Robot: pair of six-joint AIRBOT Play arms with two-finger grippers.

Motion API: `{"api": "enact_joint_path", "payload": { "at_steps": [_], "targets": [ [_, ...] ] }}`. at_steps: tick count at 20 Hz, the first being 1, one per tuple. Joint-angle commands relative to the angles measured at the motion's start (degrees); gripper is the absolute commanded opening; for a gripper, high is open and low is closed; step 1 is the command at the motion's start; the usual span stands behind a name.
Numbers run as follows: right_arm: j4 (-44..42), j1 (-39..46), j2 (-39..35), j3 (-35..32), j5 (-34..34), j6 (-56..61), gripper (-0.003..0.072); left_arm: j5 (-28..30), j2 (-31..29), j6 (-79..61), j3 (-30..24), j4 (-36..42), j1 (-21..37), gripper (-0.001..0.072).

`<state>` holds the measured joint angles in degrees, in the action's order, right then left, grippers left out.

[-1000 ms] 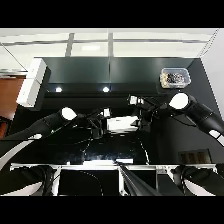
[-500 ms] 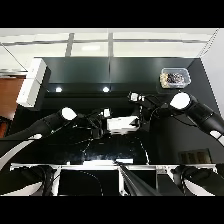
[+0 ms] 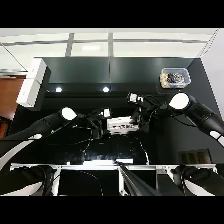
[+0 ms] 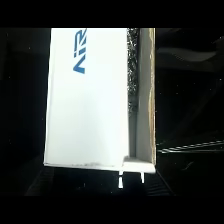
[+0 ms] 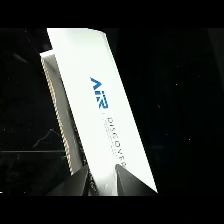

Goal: Fold the box and place the chain.

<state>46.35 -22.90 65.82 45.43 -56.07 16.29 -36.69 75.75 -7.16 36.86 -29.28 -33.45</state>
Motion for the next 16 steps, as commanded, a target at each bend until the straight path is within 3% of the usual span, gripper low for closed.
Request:
{"api": "enact_joint_path", "payload": {
  "at_steps": [1,5,6,16],
  "targets": [
    [0.31,-0.15,0.04,-0.02,-0.11,0.00,0.0200,0.04,-0.02,-0.04,0.00,0.00,-0.02,0.0225],
    [0.81,-0.15,0.04,-0.04,-0.15,0.00,0.0212,0.04,-0.02,-0.04,0.00,0.00,-0.02,0.0225],
    [0.81,-0.15,0.04,-0.04,-0.13,0.02,0.0264,0.04,-0.02,-0.02,0.00,0.00,-0.02,0.0225],
    [0.83,-0.15,0.04,-0.04,-0.15,0.92,0.0270,0.04,-0.02,-0.04,0.00,-0.02,-0.02,0.0225]
  ]
}}
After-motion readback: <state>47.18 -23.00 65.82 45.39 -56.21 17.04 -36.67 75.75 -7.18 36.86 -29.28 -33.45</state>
